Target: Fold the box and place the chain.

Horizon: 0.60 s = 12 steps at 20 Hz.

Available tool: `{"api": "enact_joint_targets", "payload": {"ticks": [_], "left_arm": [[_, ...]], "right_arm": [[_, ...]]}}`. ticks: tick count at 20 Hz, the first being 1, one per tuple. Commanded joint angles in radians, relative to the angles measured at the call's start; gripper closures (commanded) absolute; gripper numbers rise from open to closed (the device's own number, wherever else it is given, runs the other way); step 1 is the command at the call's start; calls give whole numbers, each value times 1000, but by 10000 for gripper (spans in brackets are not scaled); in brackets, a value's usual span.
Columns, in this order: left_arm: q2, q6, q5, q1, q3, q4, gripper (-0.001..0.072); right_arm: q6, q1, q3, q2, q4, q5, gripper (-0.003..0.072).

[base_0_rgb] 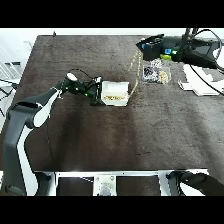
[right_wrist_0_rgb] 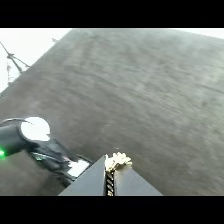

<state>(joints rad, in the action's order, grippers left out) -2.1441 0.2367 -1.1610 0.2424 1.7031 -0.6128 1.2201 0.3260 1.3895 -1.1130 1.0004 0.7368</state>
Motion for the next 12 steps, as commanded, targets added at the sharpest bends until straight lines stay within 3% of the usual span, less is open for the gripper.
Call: {"api": "enact_joint_targets", "payload": {"ticks": [1,7,12], "left_arm": [[0,0,0,0,0,0,252],[0,0,0,0,0,0,253],[0,0,0,0,0,0,252]], "right_arm": [[-2,60,0,-3,-3,-69,669],[-2,122,-14,-85,-6,-137,669],[-3,121,-147,-206,-6,-200,670]]}}
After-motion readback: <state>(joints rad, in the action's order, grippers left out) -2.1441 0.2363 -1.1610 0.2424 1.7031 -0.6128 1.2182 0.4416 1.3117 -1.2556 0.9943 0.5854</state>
